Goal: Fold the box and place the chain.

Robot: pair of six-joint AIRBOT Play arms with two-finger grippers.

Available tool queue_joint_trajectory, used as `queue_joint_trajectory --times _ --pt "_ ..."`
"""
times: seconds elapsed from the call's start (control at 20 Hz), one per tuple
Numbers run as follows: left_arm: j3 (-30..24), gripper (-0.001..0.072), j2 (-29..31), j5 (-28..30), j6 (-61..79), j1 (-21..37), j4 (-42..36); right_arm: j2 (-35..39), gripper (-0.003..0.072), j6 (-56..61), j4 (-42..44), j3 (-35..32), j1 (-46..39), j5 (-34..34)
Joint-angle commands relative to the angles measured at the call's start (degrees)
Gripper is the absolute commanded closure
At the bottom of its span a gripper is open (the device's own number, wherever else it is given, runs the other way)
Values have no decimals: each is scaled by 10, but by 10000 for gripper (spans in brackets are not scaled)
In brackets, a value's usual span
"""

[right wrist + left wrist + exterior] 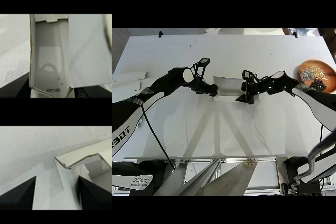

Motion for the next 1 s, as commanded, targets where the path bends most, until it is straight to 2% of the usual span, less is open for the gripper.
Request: queue_joint_trajectory --times 0.0,0.1,0.2,0.4,0.6,0.85,0.95 --pt "0 145 0 -7 -31 -10 11 0 251 1 1 0 0 -1" --pt "1 147 0 -3 -64 -18 23 0 251 1 1 0 0 -1" --pt "5 208 0 -7 -84 -23 34 0 251 1 1 0 0 -1" --pt "56 207 -12 -57 -128 -44 104 0 251 1 1 0 0 -1" --pt "114 207 -49 -113 -171 -62 131 0 251 1 1 0 0 -1" --pt "130 209 -78 -130 -228 -80 164 0 251 1 1 0 0 -1" --pt "137 271 -83 -146 -251 -81 186 0 251 1 1 0 0 -1"
